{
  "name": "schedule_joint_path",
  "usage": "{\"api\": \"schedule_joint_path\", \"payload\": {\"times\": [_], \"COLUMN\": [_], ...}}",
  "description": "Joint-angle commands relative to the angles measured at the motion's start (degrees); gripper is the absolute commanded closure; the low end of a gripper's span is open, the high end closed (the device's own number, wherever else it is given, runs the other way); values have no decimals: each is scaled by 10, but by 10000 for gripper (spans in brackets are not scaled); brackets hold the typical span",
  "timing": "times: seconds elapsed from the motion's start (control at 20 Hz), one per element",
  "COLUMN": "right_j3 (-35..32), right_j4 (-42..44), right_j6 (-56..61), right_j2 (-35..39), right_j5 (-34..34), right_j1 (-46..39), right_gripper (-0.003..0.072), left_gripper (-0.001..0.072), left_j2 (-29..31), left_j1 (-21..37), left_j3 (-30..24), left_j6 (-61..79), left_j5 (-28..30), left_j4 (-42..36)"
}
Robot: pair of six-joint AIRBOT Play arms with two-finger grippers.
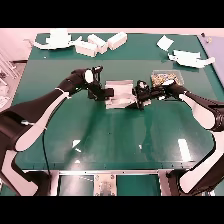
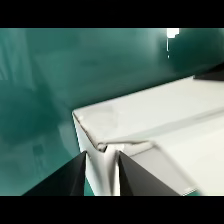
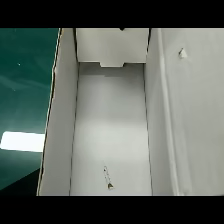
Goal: Fold the box and place the chain.
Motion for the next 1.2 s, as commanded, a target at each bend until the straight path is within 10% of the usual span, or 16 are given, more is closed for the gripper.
{"api": "schedule_joint_path", "payload": {"times": [0.0,1.15], "right_j3": [0,0], "right_j4": [0,0], "right_j6": [0,0], "right_j2": [0,0], "right_j5": [0,0], "right_j1": [0,0], "right_gripper": [92,92], "left_gripper": [464,461], "left_j2": [-2,-49], "left_j1": [-13,-41], "left_j3": [13,70], "left_j6": [-21,-93], "left_j5": [4,-40], "left_j4": [31,71]}}
